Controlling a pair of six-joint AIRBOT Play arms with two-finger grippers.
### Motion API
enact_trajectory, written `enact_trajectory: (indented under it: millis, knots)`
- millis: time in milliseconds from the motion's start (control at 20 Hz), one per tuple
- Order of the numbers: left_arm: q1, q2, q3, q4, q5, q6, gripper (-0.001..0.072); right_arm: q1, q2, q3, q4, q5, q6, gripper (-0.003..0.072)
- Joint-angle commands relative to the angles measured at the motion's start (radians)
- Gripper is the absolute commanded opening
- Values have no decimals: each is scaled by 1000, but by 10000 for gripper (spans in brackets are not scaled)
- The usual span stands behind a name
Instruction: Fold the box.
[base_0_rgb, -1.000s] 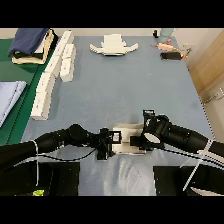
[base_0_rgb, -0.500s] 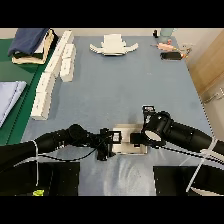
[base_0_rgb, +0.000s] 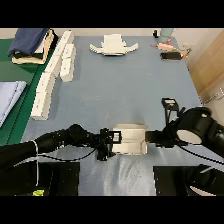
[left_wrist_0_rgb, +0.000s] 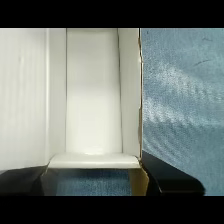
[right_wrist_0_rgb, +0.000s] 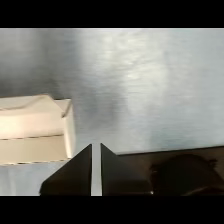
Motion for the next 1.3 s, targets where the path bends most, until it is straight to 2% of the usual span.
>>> enact_trajectory:
  millis: [0, 100, 200, 350, 450, 650, 750, 800, 950, 1150, 1250]
  knots:
    - [0, 0, 1, 0, 0, 0, 521, -150, 79, 1, -19, 72, -165, 8]
    - [0, 0, 1, 0, 0, 0, 521, -312, 56, 1, 24, 51, -328, 3]
    - [0, 0, 1, 0, 0, 0, 520, -493, -7, 1, 145, -1, -530, 2]
    - [0, 0, 1, 0, 0, 0, 520, -729, -161, 2, 418, -101, -810, 2]
    - [0, 0, 1, 0, 0, 0, 521, -851, -295, 2, 666, -126, -987, 2]
    - [0, 0, 1, 0, 0, 0, 521, -915, -539, 2, 1148, -50, -1269, 2]
    - [0, 0, 1, 0, 0, 0, 521, -892, -609, 2, 1289, 18, -1344, 3]
    - [0, 0, 1, 0, 0, 0, 521, -873, -626, 2, 1320, 52, -1368, 4]
    - [0, 0, 1, 0, 0, 0, 520, -808, -623, 2, 1279, 113, -1394, 4]
    - [0, 0, 1, 0, 0, 0, 520, -660, -539, 1, 1126, 90, -1530, 4]
    - [0, 0, 1, 0, 0, 0, 521, -573, -463, 1, 1052, 32, -1598, 4]
